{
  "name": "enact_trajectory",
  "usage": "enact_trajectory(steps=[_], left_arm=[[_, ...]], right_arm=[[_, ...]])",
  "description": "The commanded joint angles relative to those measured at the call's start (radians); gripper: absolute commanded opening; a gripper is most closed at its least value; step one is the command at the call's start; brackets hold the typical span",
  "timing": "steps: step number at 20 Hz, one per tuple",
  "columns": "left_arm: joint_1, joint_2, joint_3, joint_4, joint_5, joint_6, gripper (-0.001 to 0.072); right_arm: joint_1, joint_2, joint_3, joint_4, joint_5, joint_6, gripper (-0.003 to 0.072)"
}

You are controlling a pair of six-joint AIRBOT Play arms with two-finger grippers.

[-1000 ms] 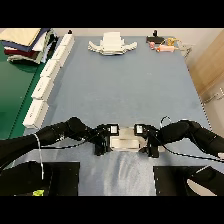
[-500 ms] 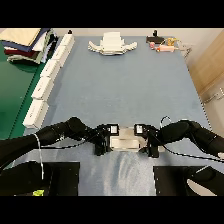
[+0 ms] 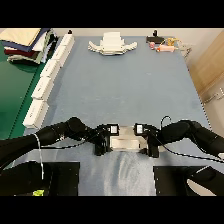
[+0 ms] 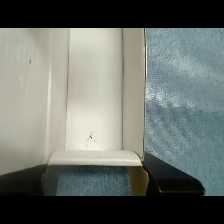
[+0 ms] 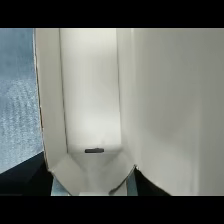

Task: Fold the box.

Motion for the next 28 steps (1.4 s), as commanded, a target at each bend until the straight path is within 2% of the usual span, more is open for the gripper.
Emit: enact_trajectory(steps=[1, 4, 8, 10, 11, 12, 13, 15, 16, 19, 20, 22, 25, 28], left_arm=[[0.000, -0.001, 0.001, 0.000, 0.002, 0.002, 0.0413], [0.000, -0.001, 0.001, 0.000, 0.002, 0.002, 0.0414], [0.000, -0.001, 0.001, 0.000, 0.002, 0.002, 0.0414], [0.000, -0.001, 0.001, 0.000, 0.002, 0.002, 0.0414], [0.000, -0.001, 0.001, 0.000, 0.002, 0.002, 0.0414], [0.000, -0.001, 0.001, 0.000, 0.002, 0.002, 0.0414], [0.000, -0.001, 0.001, 0.000, 0.002, 0.002, 0.0414], [0.000, -0.001, 0.001, 0.000, 0.002, 0.002, 0.0414], [0.000, -0.001, 0.001, 0.001, 0.002, 0.002, 0.0414], [0.000, -0.001, 0.001, 0.000, 0.001, 0.002, 0.0414], [0.000, -0.001, 0.001, 0.000, 0.002, 0.002, 0.0413], [0.000, -0.001, 0.001, 0.000, 0.002, 0.002, 0.0414], [0.000, -0.001, 0.001, 0.000, 0.002, 0.002, 0.0414], [0.000, -0.001, 0.001, 0.000, 0.002, 0.002, 0.0414]], right_arm=[[0.001, 0.039, 0.003, -0.113, -0.006, 0.118, 0.0716], [0.001, 0.112, 0.017, -0.278, -0.077, 0.311, 0.0716], [0.001, 0.221, 0.079, -0.476, -0.290, 0.668, 0.0715], [0.001, 0.267, 0.134, -0.498, -0.396, 0.892, 0.0700], [0.001, 0.283, 0.164, -0.475, -0.432, 1.024, 0.0659], [0.001, 0.291, 0.187, -0.407, -0.449, 1.131, 0.0390], [0.001, 0.291, 0.196, -0.278, -0.440, 1.186, -0.0002], [0.001, 0.275, 0.184, 0.000, -0.333, 1.165, 0.0004], [0.007, 0.256, 0.184, 0.068, -0.249, 1.160, 0.0004], [0.035, 0.166, 0.186, 0.080, 0.017, 1.161, 0.0004], [0.037, 0.117, 0.192, 0.079, 0.063, 1.161, 0.0004], [0.037, -0.007, 0.214, 0.072, 0.103, 1.160, 0.0004], [0.037, -0.173, 0.251, 0.048, 0.098, 1.139, 0.0004], [0.037, -0.261, 0.256, 0.048, 0.096, 1.083, 0.0004]])
